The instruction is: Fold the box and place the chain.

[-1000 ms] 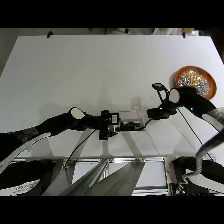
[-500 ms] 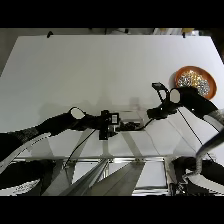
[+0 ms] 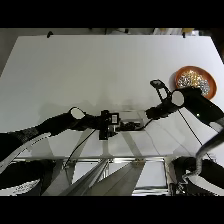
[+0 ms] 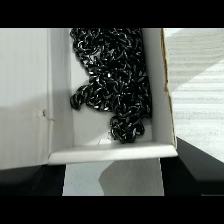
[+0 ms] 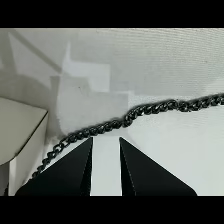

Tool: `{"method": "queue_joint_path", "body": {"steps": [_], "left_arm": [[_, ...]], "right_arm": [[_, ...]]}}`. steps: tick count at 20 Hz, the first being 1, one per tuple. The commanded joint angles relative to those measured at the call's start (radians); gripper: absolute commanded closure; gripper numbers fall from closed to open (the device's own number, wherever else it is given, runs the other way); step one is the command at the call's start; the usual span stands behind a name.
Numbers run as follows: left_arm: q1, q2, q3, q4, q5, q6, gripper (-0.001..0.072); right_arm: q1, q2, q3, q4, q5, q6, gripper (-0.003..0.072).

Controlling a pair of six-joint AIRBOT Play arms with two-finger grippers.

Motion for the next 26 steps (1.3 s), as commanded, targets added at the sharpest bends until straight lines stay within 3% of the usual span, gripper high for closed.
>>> {"method": "queue_joint_path", "body": {"steps": [1,5,14,16,18,21,26], "left_arm": [[0.0,0.001,0.0,0.0,0.0,0.0,0.0509],[0.0,0.001,0.0,0.0,0.0,0.0,0.0508],[0.0,0.001,0.0,0.0,0.0,0.0,0.0508],[0.0,0.001,0.0,0.0,0.0,0.0,0.0508],[0.0,0.001,0.0,0.0,0.0,0.0,0.0508],[0.0,0.001,0.0,0.0,0.0,0.0,0.0508],[0.0,0.001,0.0,0.0,0.0,0.0,0.0509]], "right_arm": [[0.002,-0.048,0.0,-0.021,-0.015,0.032,0.0497],[0.002,-0.12,0.0,-0.02,-0.013,0.032,0.0497],[0.002,-0.124,0.0,-0.021,-0.016,0.032,0.0535],[0.002,-0.124,0.0,-0.021,-0.011,0.027,0.067],[0.002,-0.113,0.0,-0.021,0.006,-0.004,0.067],[0.002,-0.029,0.0,-0.019,0.048,-0.019,0.067],[0.014,0.216,0.0,0.057,0.124,-0.029,0.067]]}}
